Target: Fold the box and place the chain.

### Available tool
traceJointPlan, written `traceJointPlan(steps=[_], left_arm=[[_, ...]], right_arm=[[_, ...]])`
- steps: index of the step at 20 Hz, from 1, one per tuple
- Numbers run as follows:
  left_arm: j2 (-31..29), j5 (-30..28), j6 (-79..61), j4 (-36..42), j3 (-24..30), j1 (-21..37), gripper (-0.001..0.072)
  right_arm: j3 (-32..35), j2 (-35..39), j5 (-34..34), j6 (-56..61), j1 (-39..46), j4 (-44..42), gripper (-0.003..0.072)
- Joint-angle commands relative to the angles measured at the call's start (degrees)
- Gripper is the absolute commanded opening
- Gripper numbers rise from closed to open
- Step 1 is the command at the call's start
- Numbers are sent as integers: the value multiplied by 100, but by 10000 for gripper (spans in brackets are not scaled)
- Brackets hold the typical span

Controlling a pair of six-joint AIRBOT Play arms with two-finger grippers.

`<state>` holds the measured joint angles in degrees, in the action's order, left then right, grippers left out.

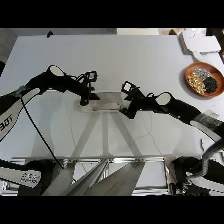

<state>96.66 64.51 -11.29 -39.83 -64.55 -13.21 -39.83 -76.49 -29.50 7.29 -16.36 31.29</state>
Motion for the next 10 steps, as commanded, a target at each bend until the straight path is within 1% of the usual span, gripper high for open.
traceJointPlan(steps=[1,10], left_arm=[[2,2,-4,-2,2,-2,12],[2,2,-4,-2,2,-2,12]], right_arm=[[-9,-118,-87,0,138,39,692],[-52,-131,-140,0,138,39,692]])
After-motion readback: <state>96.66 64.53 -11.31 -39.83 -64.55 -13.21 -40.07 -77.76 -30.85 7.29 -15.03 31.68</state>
